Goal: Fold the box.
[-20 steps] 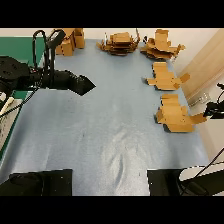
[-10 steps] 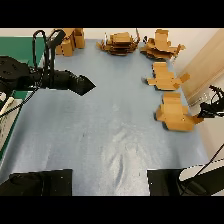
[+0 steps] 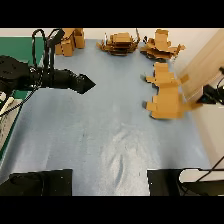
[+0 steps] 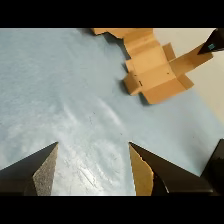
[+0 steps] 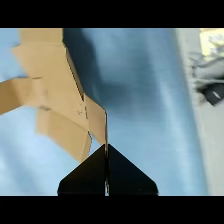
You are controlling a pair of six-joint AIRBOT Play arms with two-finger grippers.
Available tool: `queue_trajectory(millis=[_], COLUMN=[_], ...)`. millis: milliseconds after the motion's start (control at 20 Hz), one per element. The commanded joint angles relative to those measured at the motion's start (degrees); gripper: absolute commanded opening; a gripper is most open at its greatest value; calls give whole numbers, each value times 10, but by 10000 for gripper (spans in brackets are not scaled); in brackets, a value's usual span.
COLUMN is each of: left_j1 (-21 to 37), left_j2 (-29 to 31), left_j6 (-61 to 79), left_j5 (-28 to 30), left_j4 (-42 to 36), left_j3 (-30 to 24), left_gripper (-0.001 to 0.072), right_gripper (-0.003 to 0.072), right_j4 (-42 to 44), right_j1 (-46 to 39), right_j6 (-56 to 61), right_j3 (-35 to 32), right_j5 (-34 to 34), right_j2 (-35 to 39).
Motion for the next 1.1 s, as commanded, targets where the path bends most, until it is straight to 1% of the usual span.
queue_trajectory(millis=[0, 100, 200, 250, 350, 450, 550, 600, 750, 800, 900, 1050], left_j1=[9, 30, 59, 74, 105, 138, 169, 183, 216, 221, 224, 222], left_j2=[0, 1, 1, 1, 1, 1, 1, 1, 1, 1, 0, -21], left_j6=[-1, -15, -41, -42, -42, -42, -42, -42, -46, -46, -46, -44], left_j5=[3, 2, 2, 1, -7, -20, -27, -33, -55, -59, -68, -94], left_j4=[1, 2, 1, 1, 5, 5, 5, 5, 0, 1, 1, 1], left_j3=[4, 4, 4, 4, 5, 5, 5, 5, 5, 5, 5, 5], left_gripper=[693, 692, 693, 693, 693, 692, 693, 693, 693, 693, 693, 693], right_gripper=[8, 8, 7, 7, 7, 6, 6, 6, 6, 6, 6, 6], right_j4=[126, 153, 154, 159, 200, 220, 226, 249, 393, 393, 378, 358], right_j1=[78, 142, 205, 238, 305, 378, 440, 462, 487, 486, 474, 462], right_j6=[91, 125, 164, 179, 189, 187, 169, 149, 12, -2, -19, -34], right_j3=[0, 0, 0, 0, -3, -27, -79, -112, -217, -240, -273, -289], right_j5=[-19, -14, -3, 13, 50, 106, 170, 192, 267, 285, 291, 291], right_j2=[106, 156, 186, 193, 191, 181, 158, 141, 82, 63, 15, -40])
